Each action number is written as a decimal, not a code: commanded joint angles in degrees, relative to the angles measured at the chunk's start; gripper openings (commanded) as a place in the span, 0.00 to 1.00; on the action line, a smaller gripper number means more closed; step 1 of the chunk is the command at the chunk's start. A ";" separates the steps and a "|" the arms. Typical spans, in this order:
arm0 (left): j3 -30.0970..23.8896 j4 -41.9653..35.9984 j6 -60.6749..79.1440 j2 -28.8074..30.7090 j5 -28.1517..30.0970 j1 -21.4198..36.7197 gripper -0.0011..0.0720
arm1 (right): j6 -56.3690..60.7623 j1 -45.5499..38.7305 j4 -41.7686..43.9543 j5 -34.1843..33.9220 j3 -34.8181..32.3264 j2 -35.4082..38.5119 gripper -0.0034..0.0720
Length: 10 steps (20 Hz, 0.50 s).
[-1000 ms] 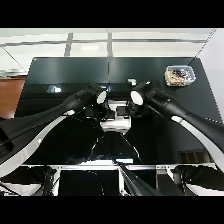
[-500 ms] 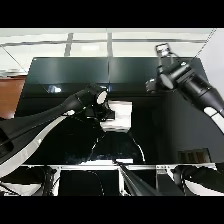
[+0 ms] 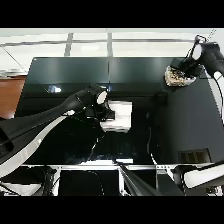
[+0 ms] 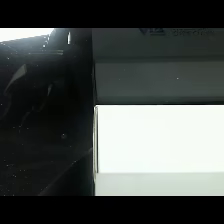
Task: Fold the box and place the chain.
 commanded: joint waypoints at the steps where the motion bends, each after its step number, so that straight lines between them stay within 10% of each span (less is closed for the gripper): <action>1: 0.07 0.00 0.00 0.00 -0.13 0.04 0.06 | -2.21 -4.31 5.75 5.97 11.19 -8.76 0.83; 10: 0.07 -0.02 0.00 0.00 -0.15 0.04 0.06 | -4.96 -4.39 10.25 4.11 12.59 -15.82 0.77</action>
